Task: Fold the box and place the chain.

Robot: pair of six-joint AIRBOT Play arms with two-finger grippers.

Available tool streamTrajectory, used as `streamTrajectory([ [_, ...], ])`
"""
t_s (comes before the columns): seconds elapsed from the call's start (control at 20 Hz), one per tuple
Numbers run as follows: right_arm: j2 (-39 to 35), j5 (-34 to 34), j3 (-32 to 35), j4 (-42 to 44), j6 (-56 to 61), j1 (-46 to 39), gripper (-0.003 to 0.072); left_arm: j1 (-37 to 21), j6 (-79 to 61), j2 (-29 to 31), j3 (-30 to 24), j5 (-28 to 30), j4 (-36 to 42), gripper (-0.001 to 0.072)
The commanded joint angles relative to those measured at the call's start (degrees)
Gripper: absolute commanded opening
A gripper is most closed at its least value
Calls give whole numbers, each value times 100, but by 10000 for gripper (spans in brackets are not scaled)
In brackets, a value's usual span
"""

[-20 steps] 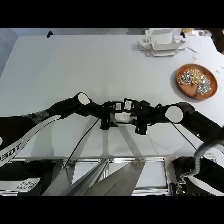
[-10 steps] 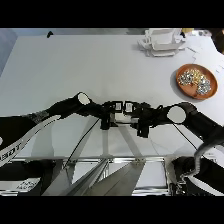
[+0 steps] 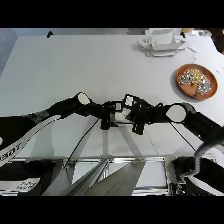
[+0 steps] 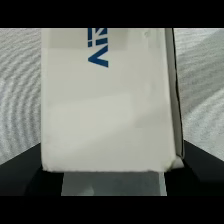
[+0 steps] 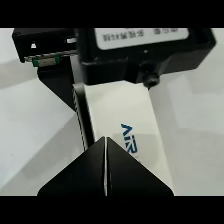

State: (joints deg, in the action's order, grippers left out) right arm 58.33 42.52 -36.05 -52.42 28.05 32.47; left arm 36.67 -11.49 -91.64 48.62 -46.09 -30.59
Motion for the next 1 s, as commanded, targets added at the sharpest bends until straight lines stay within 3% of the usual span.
streamTrajectory([
  [0.0, 308, -4, 0, 234, 0, 2, 16, -2, -4, 4, -2, -2, -4, 271],
  [0.95, 470, 155, 245, 81, 0, 2, 16, -2, -4, 4, -2, 0, -4, 271],
])
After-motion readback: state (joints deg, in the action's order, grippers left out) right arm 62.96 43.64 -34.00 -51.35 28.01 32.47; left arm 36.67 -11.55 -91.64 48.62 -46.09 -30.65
